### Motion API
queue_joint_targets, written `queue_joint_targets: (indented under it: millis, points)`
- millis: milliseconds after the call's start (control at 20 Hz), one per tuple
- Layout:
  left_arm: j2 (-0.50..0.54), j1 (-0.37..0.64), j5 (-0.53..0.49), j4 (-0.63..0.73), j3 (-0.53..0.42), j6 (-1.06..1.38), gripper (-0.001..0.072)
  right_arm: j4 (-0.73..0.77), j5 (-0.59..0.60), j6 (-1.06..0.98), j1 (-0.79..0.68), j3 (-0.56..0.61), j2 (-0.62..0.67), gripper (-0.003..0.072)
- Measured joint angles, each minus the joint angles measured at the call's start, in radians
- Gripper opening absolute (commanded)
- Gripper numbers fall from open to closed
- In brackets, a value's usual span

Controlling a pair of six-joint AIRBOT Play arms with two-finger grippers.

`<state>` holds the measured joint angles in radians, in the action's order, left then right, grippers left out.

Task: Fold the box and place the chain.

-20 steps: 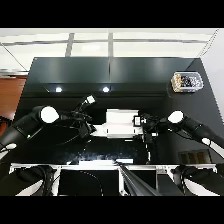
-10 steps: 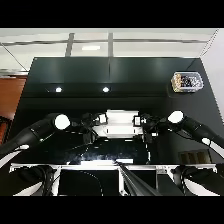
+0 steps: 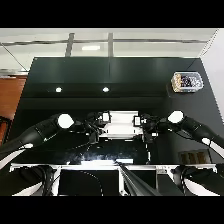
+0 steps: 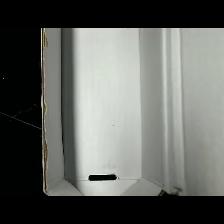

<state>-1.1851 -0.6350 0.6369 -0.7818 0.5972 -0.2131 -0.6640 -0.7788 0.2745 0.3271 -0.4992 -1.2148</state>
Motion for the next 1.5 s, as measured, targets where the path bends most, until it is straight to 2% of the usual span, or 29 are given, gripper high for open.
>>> queue_joint_targets:
  millis: [350,550,600,650,700,750,800,900,950,1000,1100,1250,1400,1500]
  points:
    - [-0.013,-0.003,0.019,0.085,0.001,0.004,0.0216,0.0,-0.002,0.0,0.0,0.0,0.0,0.0411]
    - [-0.048,-0.02,-0.001,0.196,0.002,0.058,0.0217,0.0,-0.004,0.001,0.0,0.0,0.0,0.0411]
    - [-0.053,-0.023,-0.003,0.219,0.002,0.077,0.0197,0.0,-0.005,0.002,0.0,0.0,0.0,0.0411]
    - [-0.056,-0.025,-0.006,0.235,0.002,0.09,0.0135,0.0,-0.005,0.002,0.0,0.0,0.0,0.0411]
    - [-0.06,-0.026,-0.008,0.246,0.003,0.103,0.0154,0.0,-0.005,0.002,0.0,0.0,0.0,0.0411]
    - [-0.061,-0.027,-0.007,0.252,0.003,0.11,0.0356,0.001,-0.004,0.001,0.0,0.0,0.0,0.0411]
    - [-0.063,-0.028,-0.01,0.257,0.003,0.116,0.0498,0.001,-0.004,0.001,0.0,0.0,0.0,0.0411]
    - [-0.065,-0.029,-0.016,0.26,0.003,0.123,0.0148,0.001,-0.004,0.001,0.0,0.0,0.0,0.0411]
    - [-0.065,-0.03,-0.008,0.259,0.003,0.128,0.0144,0.0,-0.004,0.001,0.0,0.0,0.0,0.0411]
    - [-0.065,-0.03,-0.006,0.254,0.004,0.131,0.0038,0.001,-0.004,0.0,0.0,0.0,0.0,0.0411]
    - [-0.055,-0.024,0.003,0.207,0.01,0.118,0.0029,0.001,-0.003,0.0,0.0,0.0,0.0,0.0411]
    - [0.01,0.033,0.03,0.046,0.02,-0.044,0.0029,0.002,-0.003,-0.001,0.0,0.0,0.0,0.0411]
    - [0.103,0.174,0.087,-0.124,0.023,-0.307,0.0029,0.002,-0.002,-0.001,0.0,0.0,0.0,0.0411]
    - [0.138,0.315,0.128,-0.187,0.02,-0.559,0.003,0.002,-0.002,-0.001,0.0,0.0,0.0,0.0411]
